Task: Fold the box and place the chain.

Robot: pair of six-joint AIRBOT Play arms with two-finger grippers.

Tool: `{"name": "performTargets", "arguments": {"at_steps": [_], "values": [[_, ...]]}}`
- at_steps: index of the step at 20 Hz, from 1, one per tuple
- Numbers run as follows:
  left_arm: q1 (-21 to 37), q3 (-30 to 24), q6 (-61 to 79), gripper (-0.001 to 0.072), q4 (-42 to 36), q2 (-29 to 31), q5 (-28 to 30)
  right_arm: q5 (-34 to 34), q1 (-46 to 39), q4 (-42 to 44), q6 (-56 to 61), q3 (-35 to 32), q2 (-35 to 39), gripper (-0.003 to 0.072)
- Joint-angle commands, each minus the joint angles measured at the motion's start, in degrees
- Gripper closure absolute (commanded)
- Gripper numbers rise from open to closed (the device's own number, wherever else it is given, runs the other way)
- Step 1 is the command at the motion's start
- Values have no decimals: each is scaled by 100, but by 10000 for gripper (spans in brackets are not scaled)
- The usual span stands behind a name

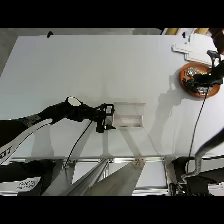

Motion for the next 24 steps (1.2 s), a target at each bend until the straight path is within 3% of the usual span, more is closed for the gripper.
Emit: {"name": "performTargets", "arguments": {"at_steps": [1,4,6,20,21,22,24], "values": [[0,2,2,505,2,-2,2,-70,-2,2,-234,0,-85,469],[0,2,0,505,2,-2,2,-238,-2,4,-234,0,-85,472],[0,2,0,505,2,-2,2,-262,-2,2,-234,0,-109,525],[0,2,0,505,2,-2,2,-286,-2,4,-229,-2,-358,533],[0,2,0,505,2,-2,2,-286,-2,4,-229,-2,-358,557],[0,2,2,505,2,-2,2,-293,-2,4,-229,-2,-358,641],[0,2,0,505,2,-2,2,-293,-2,4,-229,-2,-356,657]]}}
